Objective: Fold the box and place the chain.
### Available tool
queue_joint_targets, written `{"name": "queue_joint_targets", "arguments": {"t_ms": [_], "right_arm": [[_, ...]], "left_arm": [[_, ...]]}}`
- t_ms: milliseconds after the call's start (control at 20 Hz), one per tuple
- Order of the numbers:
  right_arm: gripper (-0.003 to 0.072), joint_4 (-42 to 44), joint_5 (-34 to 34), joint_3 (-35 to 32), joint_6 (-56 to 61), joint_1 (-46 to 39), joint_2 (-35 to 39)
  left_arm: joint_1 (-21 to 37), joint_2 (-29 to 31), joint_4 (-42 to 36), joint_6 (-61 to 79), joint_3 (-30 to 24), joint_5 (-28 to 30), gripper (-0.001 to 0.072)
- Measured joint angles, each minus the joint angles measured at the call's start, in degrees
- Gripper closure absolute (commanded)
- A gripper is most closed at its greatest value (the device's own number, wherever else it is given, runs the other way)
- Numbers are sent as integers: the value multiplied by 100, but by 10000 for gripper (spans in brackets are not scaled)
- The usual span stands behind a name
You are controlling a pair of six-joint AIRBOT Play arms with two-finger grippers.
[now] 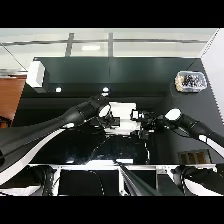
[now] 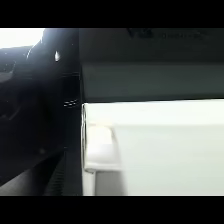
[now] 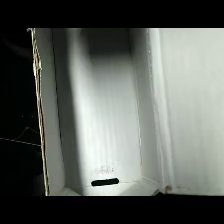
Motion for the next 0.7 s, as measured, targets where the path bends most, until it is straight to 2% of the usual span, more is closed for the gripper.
{"name": "queue_joint_targets", "arguments": {"t_ms": [50,150,700], "right_arm": [[501,0,0,0,2,0,0],[502,0,0,0,-2,0,0],[502,7,-13,0,9,0,0]], "left_arm": [[2,0,0,0,2,-11,502],[2,0,42,-2,0,-103,677],[72,-7,42,4,173,-186,681]]}}
